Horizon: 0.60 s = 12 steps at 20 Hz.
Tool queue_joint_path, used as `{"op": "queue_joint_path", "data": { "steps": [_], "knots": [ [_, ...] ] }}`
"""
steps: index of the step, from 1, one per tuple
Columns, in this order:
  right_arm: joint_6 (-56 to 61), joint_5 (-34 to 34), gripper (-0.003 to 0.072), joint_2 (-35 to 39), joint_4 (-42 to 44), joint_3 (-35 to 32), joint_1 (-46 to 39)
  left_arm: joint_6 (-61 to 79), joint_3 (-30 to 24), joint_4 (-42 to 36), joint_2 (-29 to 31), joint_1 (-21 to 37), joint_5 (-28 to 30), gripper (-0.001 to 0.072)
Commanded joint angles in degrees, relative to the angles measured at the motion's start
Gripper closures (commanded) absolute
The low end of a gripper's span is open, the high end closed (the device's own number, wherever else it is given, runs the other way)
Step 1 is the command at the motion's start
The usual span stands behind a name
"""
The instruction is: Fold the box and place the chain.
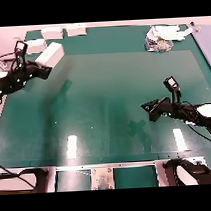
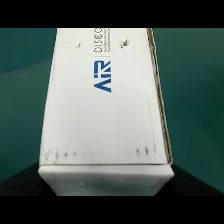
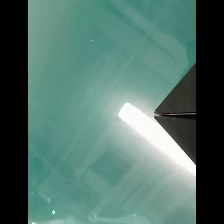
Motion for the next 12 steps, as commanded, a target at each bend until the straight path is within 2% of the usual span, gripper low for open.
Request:
{"op": "queue_joint_path", "data": {
  "steps": [1, 3, 6, 8, 12],
  "knots": [
    [1.25, 0.02, 0.0671, 0.04, 0.37, -0.02, -0.02, -4.76, -6.45, -0.15, 2.12, 1.25, 11.37, 0.0696],
    [1.42, 0.07, 0.0671, 0.04, 0.37, -0.02, -0.02, -6.78, -8.79, -0.35, 2.03, 1.25, 17.0, 0.0696],
    [1.42, 0.2, 0.0671, 0.04, 1.14, -0.02, -0.02, -6.71, -10.47, -0.33, 1.84, 1.25, 18.38, 0.0695],
    [1.4, 0.2, 0.0671, 0.04, 2.75, -0.02, -0.02, -6.86, -10.58, -0.37, 0.35, 1.25, 21.46, 0.0695],
    [1.42, 0.2, 0.0654, 0.04, 3.39, -0.02, 0.0, -4.76, -10.51, -0.33, -2.4, 1.25, 21.97, 0.0689]
  ]
}}
